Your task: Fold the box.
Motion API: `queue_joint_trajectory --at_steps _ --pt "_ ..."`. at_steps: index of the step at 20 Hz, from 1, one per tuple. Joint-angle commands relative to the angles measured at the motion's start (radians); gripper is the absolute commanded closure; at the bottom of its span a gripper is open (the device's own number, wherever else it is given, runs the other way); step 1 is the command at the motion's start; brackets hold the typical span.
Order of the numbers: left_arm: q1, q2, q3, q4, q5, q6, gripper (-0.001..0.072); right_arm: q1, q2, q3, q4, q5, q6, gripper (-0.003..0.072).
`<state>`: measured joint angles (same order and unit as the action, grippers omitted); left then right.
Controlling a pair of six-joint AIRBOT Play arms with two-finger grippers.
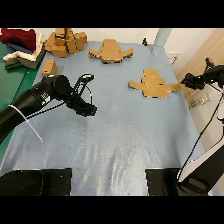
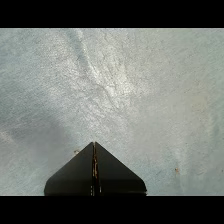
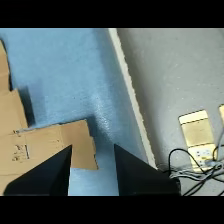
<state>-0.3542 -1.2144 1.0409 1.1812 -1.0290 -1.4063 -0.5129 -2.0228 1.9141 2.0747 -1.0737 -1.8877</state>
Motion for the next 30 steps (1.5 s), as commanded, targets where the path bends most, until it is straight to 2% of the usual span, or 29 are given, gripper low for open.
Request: queue_joint_trajectory --at_steps 1,3,4,5,6,7,8,12,15,18,21,24,26,29,30 --pt "-0.001 0.001 0.0 0.0 0.0 0.0 0.0699 0.003 -0.091 0.068 0.076 -0.093 -0.094 0.0271" --pt "-0.001 0.001 0.0 0.0 0.0 0.0 0.0699 0.018 -0.091 0.076 0.095 -0.123 -0.145 0.0274" --pt "-0.001 0.001 0.0 0.0 0.0 0.0 0.0699 0.025 -0.091 0.086 0.102 -0.14 -0.159 0.0398" --pt "-0.001 0.001 0.0 0.0 0.0 0.0 0.0699 0.032 -0.091 0.1 0.124 -0.156 -0.178 0.0482" --pt "-0.001 0.001 0.0 0.0 0.0 0.0 0.0699 0.037 -0.085 0.108 0.158 -0.17 -0.195 0.0489" --pt "-0.001 0.001 0.0 0.0 0.0 0.0 0.0699 0.044 -0.071 0.108 0.197 -0.187 -0.22 0.0611" --pt "-0.001 0.001 0.0 0.0 0.0 0.0 0.0699 0.053 -0.054 0.108 0.217 -0.208 -0.233 0.0683" --pt "-0.001 0.001 0.0 0.0 0.0 0.0 0.0699 0.089 0.044 0.066 0.237 -0.293 -0.233 0.0687" --pt "-0.001 0.001 0.0 0.0 0.0 0.0 0.0699 0.117 0.215 -0.153 0.237 -0.253 -0.234 0.0688" --pt "-0.001 0.001 0.0 0.0 0.0 0.0 0.0699 0.143 0.489 -0.523 0.235 -0.092 -0.234 0.0688" --pt "-0.001 0.001 0.0 0.0 0.0 0.0 0.0699 0.183 0.763 -0.867 0.233 -0.024 -0.233 0.0688" --pt "-0.001 0.001 0.0 0.0 0.0 0.0 0.0699 0.248 1.011 -1.145 0.22 0.043 -0.161 0.0687" --pt "-0.001 0.001 0.0 0.0 0.0 0.0 0.0699 0.285 1.152 -1.282 0.202 0.087 -0.092 0.0688" --pt "-0.001 0.001 0.0 0.0 0.0 0.0 0.0699 0.31 1.266 -1.372 0.132 0.07 0.002 0.0682" --pt "-0.001 0.001 0.0 0.0 0.0 0.0 0.0699 0.309 1.275 -1.379 0.113 0.048 0.021 0.0631"
